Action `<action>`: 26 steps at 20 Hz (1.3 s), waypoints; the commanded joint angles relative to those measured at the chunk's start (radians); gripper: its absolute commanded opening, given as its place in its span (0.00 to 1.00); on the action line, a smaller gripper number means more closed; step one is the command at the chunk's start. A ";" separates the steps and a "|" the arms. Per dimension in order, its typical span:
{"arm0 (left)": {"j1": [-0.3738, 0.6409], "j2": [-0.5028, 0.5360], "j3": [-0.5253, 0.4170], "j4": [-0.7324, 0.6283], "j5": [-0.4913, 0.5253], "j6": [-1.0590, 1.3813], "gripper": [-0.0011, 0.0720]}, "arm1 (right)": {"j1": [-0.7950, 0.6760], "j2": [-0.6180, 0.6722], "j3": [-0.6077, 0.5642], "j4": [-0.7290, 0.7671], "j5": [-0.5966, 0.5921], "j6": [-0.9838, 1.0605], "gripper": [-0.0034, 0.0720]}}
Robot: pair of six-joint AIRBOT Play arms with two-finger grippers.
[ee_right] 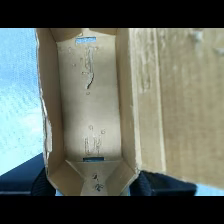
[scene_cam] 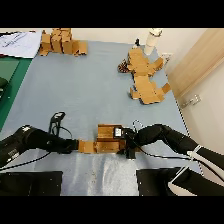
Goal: Fold the box.
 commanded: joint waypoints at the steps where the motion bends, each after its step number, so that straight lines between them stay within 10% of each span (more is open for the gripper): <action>1: 0.003 -0.126 -0.004 -0.208 0.138 0.157 0.03 | 0.001 0.001 0.000 0.000 0.000 0.000 0.72; 19: 0.004 -0.071 0.009 -0.496 0.140 0.344 0.05 | 0.001 0.001 0.000 0.000 0.000 0.000 0.72; 21: 0.004 -0.076 0.009 -0.505 0.140 0.339 0.52 | 0.001 0.001 0.000 0.000 0.000 0.000 0.72; 26: 0.006 -0.077 0.009 -0.505 0.144 0.339 0.51 | 0.001 0.001 0.000 0.000 0.000 0.000 0.72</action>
